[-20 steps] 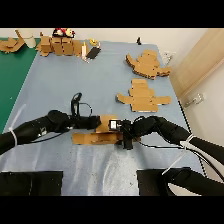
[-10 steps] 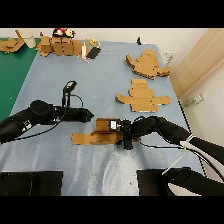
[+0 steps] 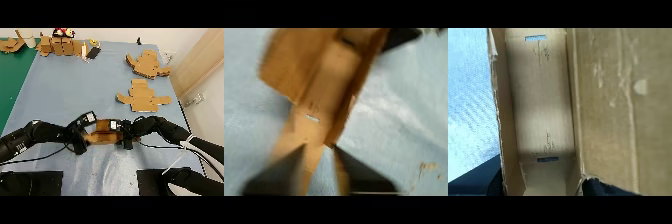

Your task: Fold the box.

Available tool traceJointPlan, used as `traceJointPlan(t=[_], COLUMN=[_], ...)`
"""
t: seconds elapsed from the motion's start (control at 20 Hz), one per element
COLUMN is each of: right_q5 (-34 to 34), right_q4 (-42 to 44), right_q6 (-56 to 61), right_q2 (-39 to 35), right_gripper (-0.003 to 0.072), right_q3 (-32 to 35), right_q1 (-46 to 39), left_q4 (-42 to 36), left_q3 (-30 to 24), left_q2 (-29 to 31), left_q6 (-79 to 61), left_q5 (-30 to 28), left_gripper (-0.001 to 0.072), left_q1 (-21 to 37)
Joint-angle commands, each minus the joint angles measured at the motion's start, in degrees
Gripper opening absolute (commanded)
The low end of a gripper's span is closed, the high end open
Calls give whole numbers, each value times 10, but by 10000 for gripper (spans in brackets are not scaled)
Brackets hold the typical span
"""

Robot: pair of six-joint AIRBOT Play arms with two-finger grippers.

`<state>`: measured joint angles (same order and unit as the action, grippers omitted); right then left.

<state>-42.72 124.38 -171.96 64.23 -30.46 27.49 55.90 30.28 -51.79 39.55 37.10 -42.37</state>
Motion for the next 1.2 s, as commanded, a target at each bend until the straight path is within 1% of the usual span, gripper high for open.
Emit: traceJointPlan(t=[0.0,0.1,0.3,0.5,0.7,0.8,0.95,1.15], right_q5=[0,0,0,0,0,0,0,0], right_q4=[0,0,0,0,0,0,0,0], right_q6=[0,0,0,0,0,0,0,0], right_q2=[0,0,0,0,0,0,0,0], right_gripper=[440,440,441,440,440,440,440,441], right_q3=[0,0,0,0,0,0,0,0], right_q1=[0,0,0,0,0,0,0,0], left_q4=[56,57,56,54,53,53,32,30], left_q3=[-9,-9,-9,-9,-9,-9,-6,-3], left_q2=[7,7,7,6,-26,-42,-48,-49], left_q6=[-29,-36,-102,-107,-107,-107,-107,-109], left_q5=[21,19,19,13,-2,-21,-52,-57], left_gripper=[699,699,700,699,699,699,699,699], left_q1=[-23,-23,-23,-23,-23,-23,-23,-23])
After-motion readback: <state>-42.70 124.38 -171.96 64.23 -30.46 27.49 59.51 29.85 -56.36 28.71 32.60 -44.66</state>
